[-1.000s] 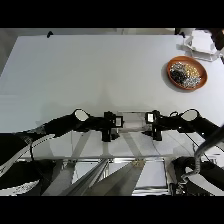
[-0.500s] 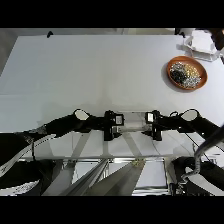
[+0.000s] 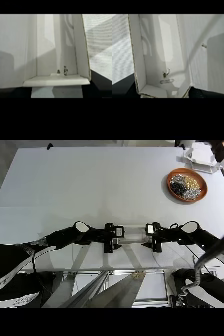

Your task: Fold the box and place the chain.

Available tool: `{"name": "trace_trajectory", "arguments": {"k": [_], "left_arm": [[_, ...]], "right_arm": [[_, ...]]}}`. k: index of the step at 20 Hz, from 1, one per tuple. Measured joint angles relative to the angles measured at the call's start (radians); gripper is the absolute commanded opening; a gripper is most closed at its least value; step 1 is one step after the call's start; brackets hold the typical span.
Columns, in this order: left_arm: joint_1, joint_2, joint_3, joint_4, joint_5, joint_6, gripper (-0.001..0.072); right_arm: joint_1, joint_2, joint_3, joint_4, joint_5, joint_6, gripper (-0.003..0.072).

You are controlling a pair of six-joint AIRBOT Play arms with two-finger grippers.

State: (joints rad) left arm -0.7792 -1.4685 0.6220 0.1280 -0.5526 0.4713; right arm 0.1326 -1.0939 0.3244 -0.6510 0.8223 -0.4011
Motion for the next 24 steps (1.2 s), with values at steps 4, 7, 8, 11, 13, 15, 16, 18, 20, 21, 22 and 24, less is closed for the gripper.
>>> {"name": "trace_trajectory", "arguments": {"k": [4,7,8,11,13,15,16,18,20,21,22,24], "left_arm": [[0.0,0.0,0.0,-0.001,0.006,0.0,0.0242],[0.0,0.0,0.0,-0.001,0.012,0.0,0.0272],[0.0,0.0,0.0,-0.001,0.014,0.0,0.0272],[0.0,0.0,0.0,-0.001,0.018,0.0,0.0273],[0.0,0.0,0.0,-0.002,0.02,0.0,0.0272],[-0.001,0.0,0.0,-0.002,0.021,0.0,0.0272],[-0.001,0.0,0.0,-0.002,0.021,0.0,0.0272],[-0.001,0.0,0.0,-0.002,0.021,0.0,0.0272],[-0.001,0.0,0.0,-0.001,0.021,-0.001,0.0273],[-0.001,0.0,0.0,-0.001,0.021,0.0,0.0273],[-0.001,0.0,0.0,-0.002,0.021,-0.001,0.0273],[0.0,0.0,0.0,-0.005,0.034,0.0,0.0273]], "right_arm": [[0.0,0.0,0.0,0.0,0.0,0.0,0.032],[0.0,0.0,0.0,0.0,0.001,-0.001,0.032],[0.0,0.0,0.0,0.0,0.001,-0.001,0.032],[0.0,0.0,0.0,0.0,0.001,-0.001,0.032],[0.0,0.0,0.0,0.0,0.001,0.0,0.032],[0.0,0.0,0.0,0.0,0.001,0.0,0.032],[0.0,0.0,0.0,0.0,0.001,0.0,0.032],[0.0,0.0,0.0,0.0,0.001,-0.001,0.0318],[0.0,0.0,0.0,0.0,-0.001,-0.001,0.0319],[0.0,0.0,0.0,0.0,-0.001,0.0,0.0384],[0.0,0.0,0.0,0.0,-0.001,0.0,0.0646],[0.0,0.003,0.0,-0.007,-0.01,0.009,0.0694]]}}
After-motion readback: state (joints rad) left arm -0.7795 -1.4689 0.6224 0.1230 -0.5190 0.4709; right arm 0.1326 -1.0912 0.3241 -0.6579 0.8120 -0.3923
